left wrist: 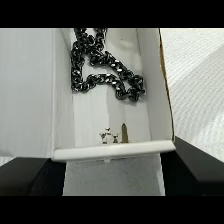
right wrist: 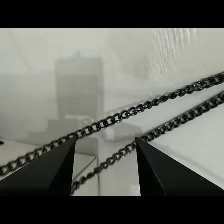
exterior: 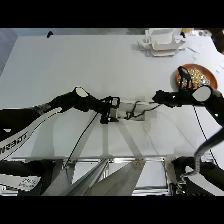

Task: Fold the box and place the chain.

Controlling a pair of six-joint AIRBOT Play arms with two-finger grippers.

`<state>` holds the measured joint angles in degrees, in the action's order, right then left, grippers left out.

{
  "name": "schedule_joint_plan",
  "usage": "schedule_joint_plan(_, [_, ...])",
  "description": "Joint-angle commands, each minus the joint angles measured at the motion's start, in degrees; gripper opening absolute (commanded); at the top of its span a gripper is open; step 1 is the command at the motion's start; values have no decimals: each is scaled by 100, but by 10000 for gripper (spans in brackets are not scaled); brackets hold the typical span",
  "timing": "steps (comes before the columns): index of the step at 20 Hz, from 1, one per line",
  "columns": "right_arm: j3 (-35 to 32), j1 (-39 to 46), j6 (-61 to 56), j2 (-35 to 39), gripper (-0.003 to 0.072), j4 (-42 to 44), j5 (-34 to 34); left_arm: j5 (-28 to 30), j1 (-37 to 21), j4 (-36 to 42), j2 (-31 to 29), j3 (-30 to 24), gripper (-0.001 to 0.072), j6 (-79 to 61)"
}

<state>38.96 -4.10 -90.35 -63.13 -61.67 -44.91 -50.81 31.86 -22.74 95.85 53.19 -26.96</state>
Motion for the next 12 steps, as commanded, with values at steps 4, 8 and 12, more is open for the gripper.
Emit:
schedule_joint_plan(4, [-2,31,-264,-861,396,765,214,0,-4,-2,-2,0,206,0])
schedule_joint_plan(8, [-2,28,-264,-1097,395,1010,229,0,-4,-2,-2,0,206,0])
schedule_joint_plan(12, [-2,31,-210,-1110,110,920,599,0,-4,-2,-2,0,206,0])
